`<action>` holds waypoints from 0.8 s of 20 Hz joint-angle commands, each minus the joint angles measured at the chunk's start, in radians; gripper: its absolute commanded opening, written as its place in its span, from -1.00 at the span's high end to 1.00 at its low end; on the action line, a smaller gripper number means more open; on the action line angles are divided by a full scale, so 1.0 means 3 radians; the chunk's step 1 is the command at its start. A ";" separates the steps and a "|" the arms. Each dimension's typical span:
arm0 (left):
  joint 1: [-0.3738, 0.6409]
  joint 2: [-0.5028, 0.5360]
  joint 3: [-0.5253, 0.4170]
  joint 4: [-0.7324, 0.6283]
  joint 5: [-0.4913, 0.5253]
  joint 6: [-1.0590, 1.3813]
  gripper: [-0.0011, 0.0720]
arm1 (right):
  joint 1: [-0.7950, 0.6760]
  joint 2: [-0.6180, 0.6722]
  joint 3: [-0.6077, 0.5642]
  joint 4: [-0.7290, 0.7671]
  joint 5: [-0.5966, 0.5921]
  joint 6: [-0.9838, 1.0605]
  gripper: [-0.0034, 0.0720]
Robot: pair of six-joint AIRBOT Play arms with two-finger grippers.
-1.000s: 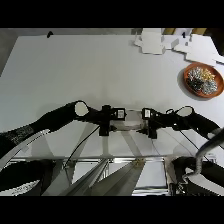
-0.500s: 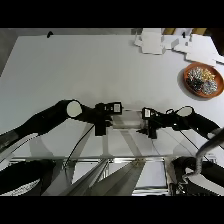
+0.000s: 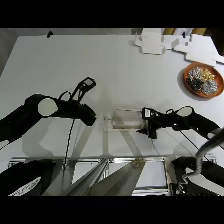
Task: Fold the box and place the chain.
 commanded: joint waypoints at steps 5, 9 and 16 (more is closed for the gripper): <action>0.0085 -0.0727 -0.0286 -0.0643 0.0200 -0.0861 0.96 | 0.0001 0.0003 0.0003 0.0000 0.0000 -0.0001 -0.15; -0.0024 -0.0879 -0.0285 -0.1047 0.0294 -0.0571 0.96 | 0.0001 0.0003 0.0003 0.0000 0.0000 -0.0003 -0.15; -0.0085 -0.0674 -0.0217 -0.1417 0.0319 -0.0159 0.94 | 0.0001 0.0003 0.0003 0.0000 0.0000 -0.0003 -0.15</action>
